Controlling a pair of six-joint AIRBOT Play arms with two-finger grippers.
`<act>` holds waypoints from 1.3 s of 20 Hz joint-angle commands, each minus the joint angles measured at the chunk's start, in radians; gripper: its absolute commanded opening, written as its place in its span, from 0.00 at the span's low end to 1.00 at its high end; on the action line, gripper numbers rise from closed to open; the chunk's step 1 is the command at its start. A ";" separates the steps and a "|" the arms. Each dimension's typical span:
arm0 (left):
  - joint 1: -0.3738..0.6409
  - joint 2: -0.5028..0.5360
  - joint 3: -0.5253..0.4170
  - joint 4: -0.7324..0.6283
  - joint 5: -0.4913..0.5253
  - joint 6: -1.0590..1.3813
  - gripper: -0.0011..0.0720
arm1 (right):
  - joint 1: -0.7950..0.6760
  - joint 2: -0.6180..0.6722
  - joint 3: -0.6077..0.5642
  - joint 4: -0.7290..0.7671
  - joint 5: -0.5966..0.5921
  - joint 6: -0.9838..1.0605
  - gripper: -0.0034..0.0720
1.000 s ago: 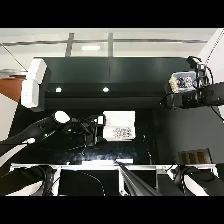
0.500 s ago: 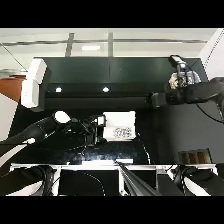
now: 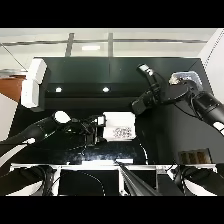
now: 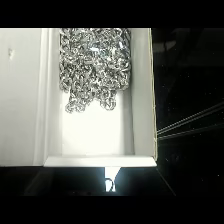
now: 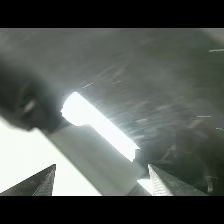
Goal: Fold the box and place the chain.
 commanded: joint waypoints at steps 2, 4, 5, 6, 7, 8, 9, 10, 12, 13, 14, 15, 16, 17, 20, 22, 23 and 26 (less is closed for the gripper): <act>-0.001 -0.001 0.000 0.000 0.001 0.000 0.64 | 0.000 -0.020 0.000 0.087 -0.193 -0.221 0.99; -0.001 -0.001 0.000 0.000 0.002 0.000 0.64 | 0.000 -0.020 0.000 0.090 -0.206 -0.253 0.99; -0.001 -0.001 0.000 0.000 0.002 0.000 0.64 | 0.000 -0.019 0.000 0.090 -0.214 -0.279 0.99; -0.001 -0.001 0.000 0.000 0.002 0.000 0.64 | 0.000 -0.018 0.000 0.090 -0.224 -0.307 0.99; -0.001 -0.001 0.000 0.000 0.002 0.000 0.64 | 0.000 -0.011 0.001 0.090 -0.240 -0.334 0.99; -0.001 -0.001 0.000 0.000 0.002 0.000 0.64 | 0.000 -0.003 0.003 0.086 -0.257 -0.359 0.99; -0.001 -0.001 0.000 0.000 0.002 0.000 0.64 | 0.000 0.009 0.011 0.071 -0.285 -0.386 0.99; -0.001 -0.001 0.000 0.000 0.002 0.000 0.64 | 0.000 0.019 0.020 0.062 -0.299 -0.399 0.99; -0.001 -0.001 0.000 0.000 0.002 0.000 0.64 | 0.001 0.031 0.024 0.055 -0.324 -0.417 0.99; -0.001 -0.001 0.000 0.000 0.002 0.000 0.64 | 0.008 0.031 0.021 0.037 -0.337 -0.416 0.99; -0.001 -0.001 0.000 0.000 0.002 0.000 0.64 | 0.016 0.030 0.018 0.009 -0.354 -0.415 0.99; -0.001 -0.001 0.000 0.000 0.002 0.000 0.64 | 0.021 0.031 0.010 -0.013 -0.356 -0.415 0.99; -0.001 -0.001 0.000 0.001 0.002 0.000 0.64 | 0.022 0.030 -0.005 -0.015 -0.351 -0.415 0.99; -0.001 -0.001 0.000 0.001 0.002 0.000 0.64 | 0.023 0.030 -0.022 -0.015 -0.340 -0.415 0.99; -0.001 -0.001 0.000 0.000 0.002 0.000 0.64 | 0.025 0.030 -0.068 -0.015 -0.328 -0.416 0.99; -0.001 -0.001 0.000 0.001 0.002 0.000 0.64 | 0.025 0.030 -0.069 -0.011 -0.314 -0.417 0.99; -0.001 -0.001 0.000 0.001 0.002 0.000 0.64 | 0.025 0.030 -0.069 -0.010 -0.311 -0.419 0.99; -0.001 -0.001 0.000 0.000 0.002 0.000 0.64 | 0.031 0.030 -0.069 -0.018 -0.317 -0.420 0.99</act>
